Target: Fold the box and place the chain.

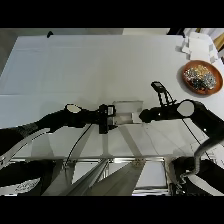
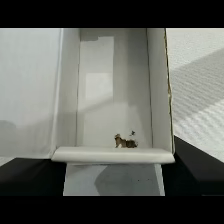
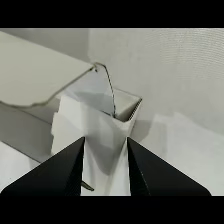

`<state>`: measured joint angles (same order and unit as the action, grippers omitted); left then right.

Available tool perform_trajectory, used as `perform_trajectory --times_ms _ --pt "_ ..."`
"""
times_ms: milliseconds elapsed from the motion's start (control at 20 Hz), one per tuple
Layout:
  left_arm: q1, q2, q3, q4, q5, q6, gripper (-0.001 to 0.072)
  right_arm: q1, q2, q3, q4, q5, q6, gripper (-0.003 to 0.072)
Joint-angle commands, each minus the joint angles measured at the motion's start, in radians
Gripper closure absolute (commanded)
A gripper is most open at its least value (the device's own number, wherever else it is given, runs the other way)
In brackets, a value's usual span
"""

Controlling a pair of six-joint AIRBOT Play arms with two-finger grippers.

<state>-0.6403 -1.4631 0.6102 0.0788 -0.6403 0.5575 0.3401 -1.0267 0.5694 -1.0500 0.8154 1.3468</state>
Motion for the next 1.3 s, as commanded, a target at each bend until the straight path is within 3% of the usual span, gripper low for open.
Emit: perform_trajectory --times_ms 0,400,850,950,1250 --pt "0.001 0.001 0.001 0.0 0.0 0.0 0.0575 0.041 -0.033 0.046 -0.103 0.036 0.095 0.0387" --pt "0.001 0.001 0.001 0.0 0.0 0.0 0.0575 0.116 -0.092 0.086 -0.265 0.061 0.272 0.0371" --pt "0.001 0.001 0.001 0.0 0.0 0.0 0.0575 0.185 -0.179 0.164 -0.353 0.113 0.359 0.0349" --pt "0.001 0.001 0.001 0.0 0.0 0.0 0.0575 0.184 -0.179 0.169 -0.361 0.114 0.388 0.0286" --pt "0.001 0.001 0.001 0.0 0.0 0.0 0.0575 0.185 -0.2 0.175 -0.36 0.117 0.472 0.0286"
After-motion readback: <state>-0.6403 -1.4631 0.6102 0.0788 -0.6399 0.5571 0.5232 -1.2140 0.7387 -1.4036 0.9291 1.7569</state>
